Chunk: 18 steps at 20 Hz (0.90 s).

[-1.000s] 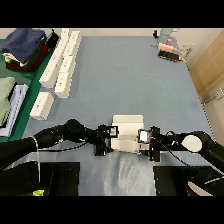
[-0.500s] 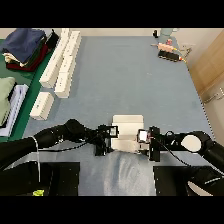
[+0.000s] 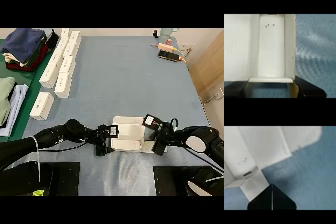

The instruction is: Fold the box.

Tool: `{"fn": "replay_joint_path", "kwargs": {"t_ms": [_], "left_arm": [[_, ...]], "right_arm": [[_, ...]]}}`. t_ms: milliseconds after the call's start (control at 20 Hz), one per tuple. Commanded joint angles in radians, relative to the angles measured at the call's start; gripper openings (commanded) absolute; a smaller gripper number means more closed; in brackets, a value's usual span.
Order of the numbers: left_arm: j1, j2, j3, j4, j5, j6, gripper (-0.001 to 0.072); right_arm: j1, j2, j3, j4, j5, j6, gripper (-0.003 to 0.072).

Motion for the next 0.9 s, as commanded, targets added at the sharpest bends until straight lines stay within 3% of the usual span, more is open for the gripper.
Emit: {"fn": "replay_joint_path", "kwargs": {"t_ms": [0,200,300,450,650,850], "left_arm": [[0.001,0.000,0.000,0.002,0.000,0.002,0.0519],[0.001,0.000,0.000,0.002,0.001,0.002,0.0520],[0.001,0.000,0.000,0.002,0.000,0.002,0.0520],[0.001,0.000,0.000,0.002,0.000,0.002,0.0519],[0.001,0.000,0.000,0.002,0.001,0.002,0.0519],[0.001,0.000,0.000,0.002,0.001,0.002,0.0519]], "right_arm": [[-0.027,0.005,0.064,-0.396,0.208,0.590,0.0001],[-0.212,-0.038,0.068,-0.269,0.369,0.795,0.0001],[-0.322,-0.092,0.046,-0.105,0.339,0.789,0.0001],[-0.399,-0.191,0.033,0.153,0.311,0.618,0.0001],[-0.399,-0.212,0.034,0.189,0.298,0.595,0.0001],[-0.399,-0.128,0.039,0.207,0.320,0.595,0.0001]]}}
